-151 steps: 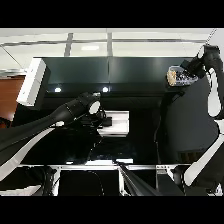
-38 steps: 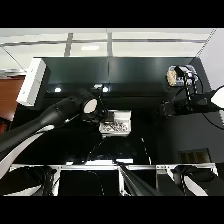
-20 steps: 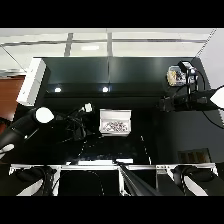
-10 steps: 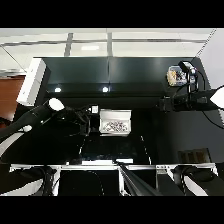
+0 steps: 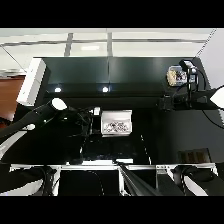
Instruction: Fold the box and place the chain.
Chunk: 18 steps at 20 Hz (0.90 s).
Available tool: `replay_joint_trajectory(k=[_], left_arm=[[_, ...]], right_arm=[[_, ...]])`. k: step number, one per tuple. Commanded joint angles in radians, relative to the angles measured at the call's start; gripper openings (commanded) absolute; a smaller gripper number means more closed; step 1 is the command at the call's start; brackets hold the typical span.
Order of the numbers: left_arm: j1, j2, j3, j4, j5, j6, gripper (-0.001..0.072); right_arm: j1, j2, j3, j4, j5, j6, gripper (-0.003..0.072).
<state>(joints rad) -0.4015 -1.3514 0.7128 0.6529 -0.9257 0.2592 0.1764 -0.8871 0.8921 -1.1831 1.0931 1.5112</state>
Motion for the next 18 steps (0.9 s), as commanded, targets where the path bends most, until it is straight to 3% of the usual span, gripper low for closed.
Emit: replay_joint_trajectory(k=[1,10,14,18], left_arm=[[-0.013,-0.001,0.001,-0.007,-0.004,-0.007,0.0718],[-0.014,0.002,-0.028,0.014,-0.044,-0.112,0.0718],[-0.021,0.002,-0.028,-0.091,0.006,-0.115,0.0718],[-0.048,0.002,-0.027,-0.097,0.044,-0.115,0.0718]], right_arm=[[0.000,-0.001,0.000,0.000,-0.010,0.000,0.0321],[0.000,-0.001,0.000,0.000,-0.009,0.000,0.0321],[0.000,-0.001,0.000,0.000,-0.010,0.001,0.0321],[0.000,-0.001,0.000,0.000,-0.009,0.001,0.0320]])
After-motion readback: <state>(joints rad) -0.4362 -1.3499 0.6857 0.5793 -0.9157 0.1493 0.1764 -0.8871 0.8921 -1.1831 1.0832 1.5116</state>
